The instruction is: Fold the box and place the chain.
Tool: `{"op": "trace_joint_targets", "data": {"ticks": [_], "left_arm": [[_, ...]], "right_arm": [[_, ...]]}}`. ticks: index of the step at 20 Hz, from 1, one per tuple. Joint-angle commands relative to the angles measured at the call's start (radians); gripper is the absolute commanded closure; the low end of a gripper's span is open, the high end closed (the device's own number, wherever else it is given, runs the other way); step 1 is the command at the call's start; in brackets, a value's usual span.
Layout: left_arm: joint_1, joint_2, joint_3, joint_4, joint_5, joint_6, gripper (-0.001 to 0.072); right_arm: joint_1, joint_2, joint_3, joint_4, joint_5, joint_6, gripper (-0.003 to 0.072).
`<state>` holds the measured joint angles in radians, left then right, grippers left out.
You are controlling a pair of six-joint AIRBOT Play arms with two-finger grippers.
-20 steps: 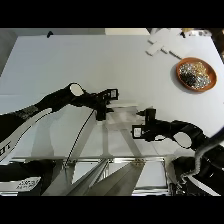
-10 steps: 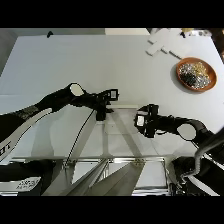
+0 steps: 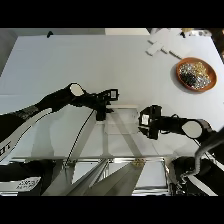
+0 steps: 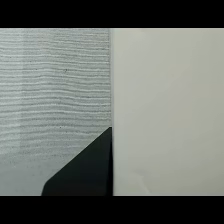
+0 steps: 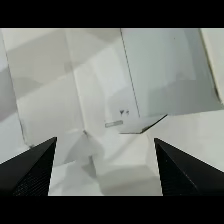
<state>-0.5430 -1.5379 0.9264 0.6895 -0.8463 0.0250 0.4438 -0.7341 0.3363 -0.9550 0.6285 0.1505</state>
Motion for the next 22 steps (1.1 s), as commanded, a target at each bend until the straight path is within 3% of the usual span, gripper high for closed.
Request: {"op": "trace_joint_targets", "data": {"ticks": [1, 5, 10, 16, 22], "left_arm": [[-0.001, 0.0, 0.0, 0.0, 0.001, 0.0, 0.0699], [-0.001, 0.0, 0.0, 0.0, 0.001, 0.0, 0.0699], [-0.001, 0.0, 0.0, 0.0, 0.0, 0.0, 0.0699], [-0.001, 0.0, 0.0, 0.0, 0.001, 0.0, 0.0699], [-0.001, 0.0, 0.0, 0.0, 0.001, 0.0, 0.0699]], "right_arm": [[0.073, 0.138, -0.103, -0.065, -0.031, 0.032, 0.001], [0.201, 0.083, -0.151, -0.079, -0.095, 0.033, 0.001], [0.216, -0.085, -0.145, -0.035, -0.267, 0.032, -0.0009], [0.214, -0.084, -0.08, 0.003, -0.312, 0.031, -0.0009], [0.079, -0.097, -0.048, 0.011, -0.276, 0.023, -0.0008]]}}
